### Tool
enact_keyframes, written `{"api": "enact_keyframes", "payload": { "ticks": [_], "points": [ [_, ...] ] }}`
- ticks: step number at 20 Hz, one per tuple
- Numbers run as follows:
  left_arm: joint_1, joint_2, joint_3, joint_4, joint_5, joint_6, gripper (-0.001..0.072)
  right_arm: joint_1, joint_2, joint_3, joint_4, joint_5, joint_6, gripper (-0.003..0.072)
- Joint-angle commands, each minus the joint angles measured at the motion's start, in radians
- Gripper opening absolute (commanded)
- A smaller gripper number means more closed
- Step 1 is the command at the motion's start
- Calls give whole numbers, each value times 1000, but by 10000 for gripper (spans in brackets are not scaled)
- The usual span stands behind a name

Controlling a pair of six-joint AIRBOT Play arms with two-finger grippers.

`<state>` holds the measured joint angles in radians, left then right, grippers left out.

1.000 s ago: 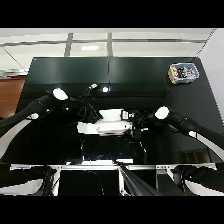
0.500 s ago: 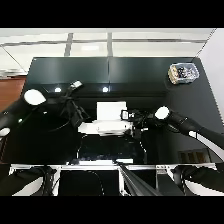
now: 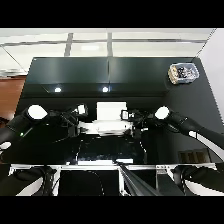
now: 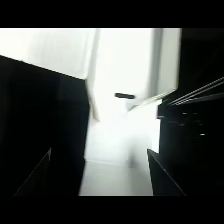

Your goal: Fold the box and place the chain.

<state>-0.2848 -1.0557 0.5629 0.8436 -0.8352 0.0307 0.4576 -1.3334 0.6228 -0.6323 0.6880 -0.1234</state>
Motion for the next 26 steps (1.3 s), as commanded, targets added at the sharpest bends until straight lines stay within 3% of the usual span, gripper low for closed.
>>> {"api": "enact_keyframes", "payload": {
  "ticks": [1, 7, 13, 20, 26],
  "points": [
    [-68, -12, -1, 42, 109, 16, 708, 0, -1, 0, 0, 0, 0, 229],
    [-154, -67, 2, 26, 72, -68, 680, 0, -1, 0, 0, 0, 0, 229],
    [-151, -81, 2, -68, 80, -87, 280, 0, -1, 0, 0, 0, 0, 229],
    [-152, -88, 1, -130, 80, -85, 273, 0, -1, 0, 0, 0, 0, 229],
    [-153, -147, 2, -298, 120, -8, 274, 0, -1, 0, 0, 0, 0, 229]
  ]
}}
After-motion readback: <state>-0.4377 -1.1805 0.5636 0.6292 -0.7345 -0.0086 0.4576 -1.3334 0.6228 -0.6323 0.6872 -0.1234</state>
